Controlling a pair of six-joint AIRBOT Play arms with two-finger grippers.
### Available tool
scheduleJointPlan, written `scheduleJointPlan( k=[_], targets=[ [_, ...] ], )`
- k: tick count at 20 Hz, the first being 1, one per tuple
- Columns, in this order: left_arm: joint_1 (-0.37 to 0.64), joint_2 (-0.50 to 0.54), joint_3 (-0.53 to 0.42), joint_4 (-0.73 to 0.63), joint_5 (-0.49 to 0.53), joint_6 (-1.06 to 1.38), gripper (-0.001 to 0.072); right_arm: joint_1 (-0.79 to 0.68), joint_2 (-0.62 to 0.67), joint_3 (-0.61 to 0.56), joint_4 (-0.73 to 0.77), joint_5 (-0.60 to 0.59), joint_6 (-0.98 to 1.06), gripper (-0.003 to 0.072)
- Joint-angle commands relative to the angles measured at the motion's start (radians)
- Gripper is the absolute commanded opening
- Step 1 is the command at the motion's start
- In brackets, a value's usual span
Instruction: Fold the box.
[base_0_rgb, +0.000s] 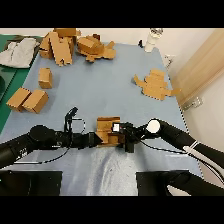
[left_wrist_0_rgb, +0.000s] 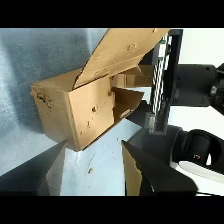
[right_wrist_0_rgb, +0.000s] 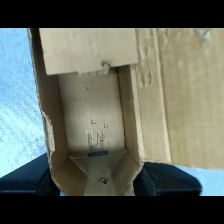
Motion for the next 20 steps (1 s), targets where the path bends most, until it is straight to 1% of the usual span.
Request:
scheduleJointPlan(
  k=[1,3,6,8,9,11,13,14,15,16,18,20],
  targets=[
    [-0.001,-0.003,0.013,-0.01,0.043,0.002,0.0529,0.001,-0.001,0.001,0.0,0.0,0.0,0.0581],
    [-0.001,-0.014,0.018,-0.01,0.082,-0.031,0.0529,0.001,-0.001,0.001,0.0,0.0,0.0,0.0581],
    [-0.006,-0.074,0.059,-0.002,0.085,-0.066,0.0528,0.001,-0.001,0.001,0.0,0.0,0.0,0.0581],
    [-0.026,-0.124,0.11,0.062,0.078,-0.124,0.0527,0.001,-0.001,0.001,0.0,0.0,0.0,0.0581],
    [-0.035,-0.147,0.138,0.133,0.07,-0.197,0.0527,0.001,-0.001,0.001,0.0,0.0,0.0,0.0581],
    [-0.058,-0.183,0.196,0.333,0.04,-0.395,0.0526,0.001,-0.001,0.001,0.0,0.0,0.0,0.0581],
    [-0.079,-0.201,0.257,0.592,-0.023,-0.653,0.0516,0.001,-0.001,0.001,0.0,0.0,0.0,0.0582],
    [-0.091,-0.206,0.293,0.732,-0.072,-0.773,0.0453,0.001,-0.001,0.001,0.0,0.0,0.0,0.0581],
    [-0.107,-0.208,0.33,0.856,-0.127,-0.868,0.044,0.001,-0.001,0.001,0.0,0.0,0.0,0.0581],
    [-0.124,-0.208,0.361,0.943,-0.165,-0.942,0.044,0.001,-0.001,0.001,0.0,0.0,0.0,0.0582],
    [-0.159,-0.212,0.409,1.052,-0.208,-1.033,0.044,0.001,-0.001,0.001,0.0,0.0,0.0,0.0582],
    [-0.192,-0.237,0.438,1.094,-0.224,-1.072,0.044,0.001,-0.001,0.001,0.0,0.0,0.0,0.0582]
  ],
)
